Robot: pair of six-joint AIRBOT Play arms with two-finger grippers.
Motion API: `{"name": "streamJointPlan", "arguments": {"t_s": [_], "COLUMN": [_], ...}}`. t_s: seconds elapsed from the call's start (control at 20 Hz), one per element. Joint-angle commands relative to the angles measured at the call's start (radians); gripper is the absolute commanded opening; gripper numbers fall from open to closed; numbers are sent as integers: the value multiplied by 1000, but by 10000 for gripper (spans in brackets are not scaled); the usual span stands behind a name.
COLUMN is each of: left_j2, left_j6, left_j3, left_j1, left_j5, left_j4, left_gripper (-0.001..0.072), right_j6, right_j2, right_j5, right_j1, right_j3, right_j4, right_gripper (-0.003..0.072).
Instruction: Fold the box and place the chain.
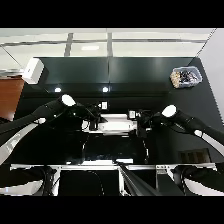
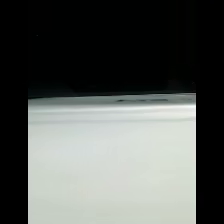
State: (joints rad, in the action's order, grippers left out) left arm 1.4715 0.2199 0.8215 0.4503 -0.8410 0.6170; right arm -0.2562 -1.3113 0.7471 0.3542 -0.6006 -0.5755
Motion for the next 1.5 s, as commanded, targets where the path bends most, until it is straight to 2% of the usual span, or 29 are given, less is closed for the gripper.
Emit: {"name": "streamJointPlan", "arguments": {"t_s": [0.0, 0.2, 0.55, 1.45], "left_j2": [0, 0, 0, 0], "left_j6": [0, 0, 0, 0], "left_j3": [1, 1, 1, 1], "left_j1": [1, 1, 1, 1], "left_j5": [-1, -1, -1, -1], "left_j4": [0, 0, 0, 0], "left_gripper": [26, 26, 27, 27], "right_j6": [13, 48, 46, 47], "right_j2": [-3, -5, -5, -5], "right_j5": [-12, -45, -6, -10], "right_j1": [20, 32, 10, 9], "right_j3": [0, 0, -1, -1], "right_j4": [-33, -45, -45, -45], "right_gripper": [593, 593, 593, 592]}}
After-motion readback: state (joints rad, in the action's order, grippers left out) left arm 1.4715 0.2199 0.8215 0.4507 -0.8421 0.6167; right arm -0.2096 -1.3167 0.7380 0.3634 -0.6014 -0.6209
